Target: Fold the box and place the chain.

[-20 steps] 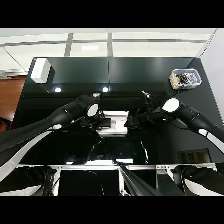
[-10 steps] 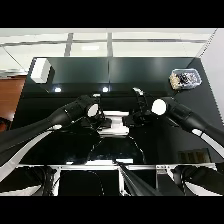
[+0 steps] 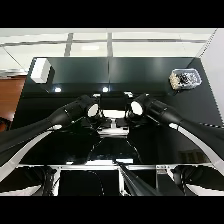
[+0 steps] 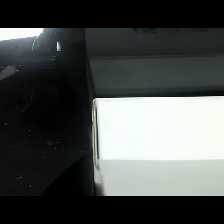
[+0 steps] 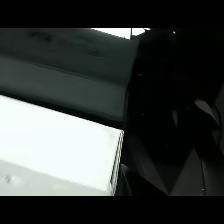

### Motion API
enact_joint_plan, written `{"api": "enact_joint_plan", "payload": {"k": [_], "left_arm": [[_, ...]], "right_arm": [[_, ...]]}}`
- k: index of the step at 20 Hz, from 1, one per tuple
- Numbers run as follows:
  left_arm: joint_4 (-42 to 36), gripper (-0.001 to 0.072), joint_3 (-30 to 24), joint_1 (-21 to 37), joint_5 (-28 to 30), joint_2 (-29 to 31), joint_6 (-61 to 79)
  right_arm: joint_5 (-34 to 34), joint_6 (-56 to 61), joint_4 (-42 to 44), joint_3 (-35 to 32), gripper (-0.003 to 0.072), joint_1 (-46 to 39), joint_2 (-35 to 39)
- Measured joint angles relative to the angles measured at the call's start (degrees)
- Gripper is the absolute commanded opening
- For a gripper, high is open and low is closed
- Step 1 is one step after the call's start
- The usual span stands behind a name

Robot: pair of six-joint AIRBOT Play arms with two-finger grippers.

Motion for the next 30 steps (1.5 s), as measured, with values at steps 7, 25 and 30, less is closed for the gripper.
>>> {"api": "enact_joint_plan", "payload": {"k": [7,25,30], "left_arm": [[0.0,0.0026,0.0,0.0,-0.1,0.0,0.0],[0.1,0.0026,0.0,0.0,-0.1,0.0,0.2],[0.0,0.0027,0.0,0.0,-0.1,0.0,0.0]], "right_arm": [[1.0,4.3,-2.3,0.7,0.0248,1.1,-1.5],[1.1,5.4,-2.6,0.8,0.0200,1.3,-1.7],[0.9,5.5,-2.6,0.8,0.0199,1.4,-2.2]]}}
